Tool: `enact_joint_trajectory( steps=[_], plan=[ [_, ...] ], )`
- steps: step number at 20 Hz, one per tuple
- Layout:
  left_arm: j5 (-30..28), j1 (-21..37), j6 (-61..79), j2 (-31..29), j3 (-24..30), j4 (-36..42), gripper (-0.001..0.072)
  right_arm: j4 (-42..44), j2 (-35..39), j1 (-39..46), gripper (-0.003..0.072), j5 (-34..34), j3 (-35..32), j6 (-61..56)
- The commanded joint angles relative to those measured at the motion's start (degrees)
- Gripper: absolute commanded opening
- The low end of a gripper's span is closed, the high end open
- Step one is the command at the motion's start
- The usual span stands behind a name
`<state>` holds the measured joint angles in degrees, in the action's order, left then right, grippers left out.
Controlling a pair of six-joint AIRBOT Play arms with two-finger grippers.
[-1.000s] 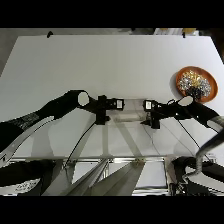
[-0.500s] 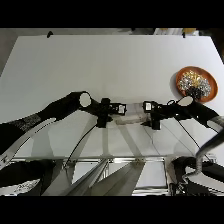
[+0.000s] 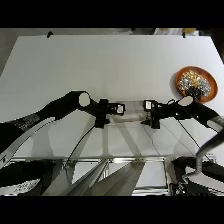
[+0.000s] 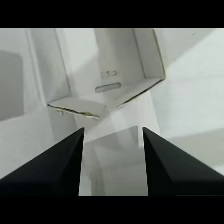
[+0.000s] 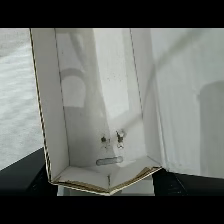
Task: Fold the box and place the chain.
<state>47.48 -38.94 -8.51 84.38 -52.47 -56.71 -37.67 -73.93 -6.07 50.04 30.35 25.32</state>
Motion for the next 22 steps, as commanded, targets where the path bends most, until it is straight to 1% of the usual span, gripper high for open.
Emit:
enact_joint_trajectory(
  steps=[1,2,3,4,6,7,10,16,20,22],
  plan=[
    [-2.5,-0.1,-0.7,0.0,0.0,0.0,0.0364,0.0,0.0,0.0,0.0412,0.2,0.0,0.0],
    [-2.9,-0.2,-0.7,0.0,0.0,0.9,0.0288,0.0,0.0,0.0,0.0412,0.1,0.0,0.1],
    [-3.1,-0.6,-0.5,0.0,0.0,1.8,0.0240,0.0,0.0,0.0,0.0412,0.1,0.0,0.1],
    [-3.2,-0.8,-0.5,0.1,0.0,2.5,0.0240,0.0,0.0,0.0,0.0412,0.1,0.0,0.0],
    [-3.1,-1.3,-0.5,0.2,0.0,3.7,0.0158,0.0,0.0,0.0,0.0412,0.1,0.0,0.1],
    [-3.2,-1.5,-0.5,0.3,0.0,4.2,0.0142,0.0,0.0,0.0,0.0412,0.1,0.0,0.0],
    [-3.5,-1.9,-0.5,0.7,0.0,6.5,0.0142,0.0,0.0,0.0,0.0412,0.1,0.0,0.0],
    [-8.5,-2.9,-0.5,0.9,0.0,10.8,0.0130,0.0,0.0,0.0,0.0412,0.1,0.0,0.1],
    [-8.9,-3.9,-0.5,2.3,0.0,11.9,0.0135,0.0,0.0,0.0,0.0412,0.1,0.0,0.0],
    [-8.8,-4.5,-0.5,2.7,0.0,12.7,0.0186,0.0,0.0,0.0,0.0412,0.1,0.0,0.0]
  ],
)
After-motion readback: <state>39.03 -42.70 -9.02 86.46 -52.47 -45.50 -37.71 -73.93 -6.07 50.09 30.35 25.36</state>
